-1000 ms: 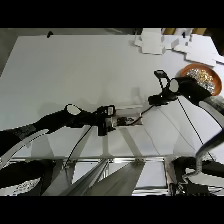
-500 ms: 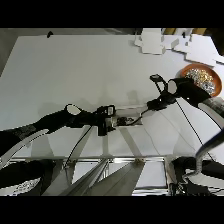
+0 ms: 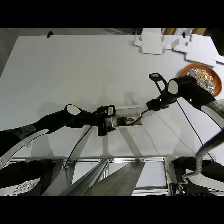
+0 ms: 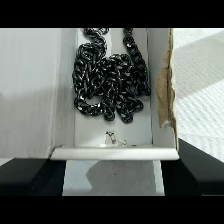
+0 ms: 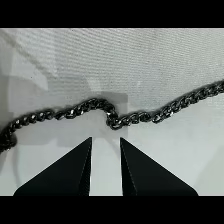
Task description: Fold the box and place the chain.
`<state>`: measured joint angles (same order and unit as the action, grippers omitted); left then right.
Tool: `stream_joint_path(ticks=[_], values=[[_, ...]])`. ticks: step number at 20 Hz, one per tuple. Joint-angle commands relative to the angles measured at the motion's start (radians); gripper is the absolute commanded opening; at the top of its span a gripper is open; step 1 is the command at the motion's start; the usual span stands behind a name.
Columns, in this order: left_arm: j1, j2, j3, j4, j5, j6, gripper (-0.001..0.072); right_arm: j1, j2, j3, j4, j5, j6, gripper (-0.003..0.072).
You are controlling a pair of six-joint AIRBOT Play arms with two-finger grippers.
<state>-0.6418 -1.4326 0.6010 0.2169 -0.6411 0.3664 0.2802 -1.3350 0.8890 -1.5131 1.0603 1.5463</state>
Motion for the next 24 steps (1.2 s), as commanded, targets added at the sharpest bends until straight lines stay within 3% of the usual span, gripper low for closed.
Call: stream_joint_path(ticks=[1, 20, 21, 23, 24], values=[[-0.001, 0.000, 0.000, 0.000, 0.000, 0.000, 0.0170, -0.037, 0.003, 0.001, -0.011, 0.001, 0.049, 0.0203], [0.000, 0.000, 0.000, 0.000, 0.000, 0.000, 0.0170, -0.087, -0.074, -0.016, -0.001, -0.071, 0.103, 0.0200], [0.000, 0.000, 0.000, 0.000, 0.000, 0.000, 0.0170, -0.087, -0.079, -0.016, -0.001, -0.061, 0.103, 0.0191], [0.000, 0.000, 0.000, 0.000, 0.000, 0.000, 0.0170, -0.087, -0.079, -0.016, -0.001, -0.052, 0.071, 0.0033], [0.000, 0.000, 0.000, 0.000, 0.000, 0.000, 0.0170, -0.087, -0.078, -0.015, -0.002, -0.048, 0.064, 0.0017]])
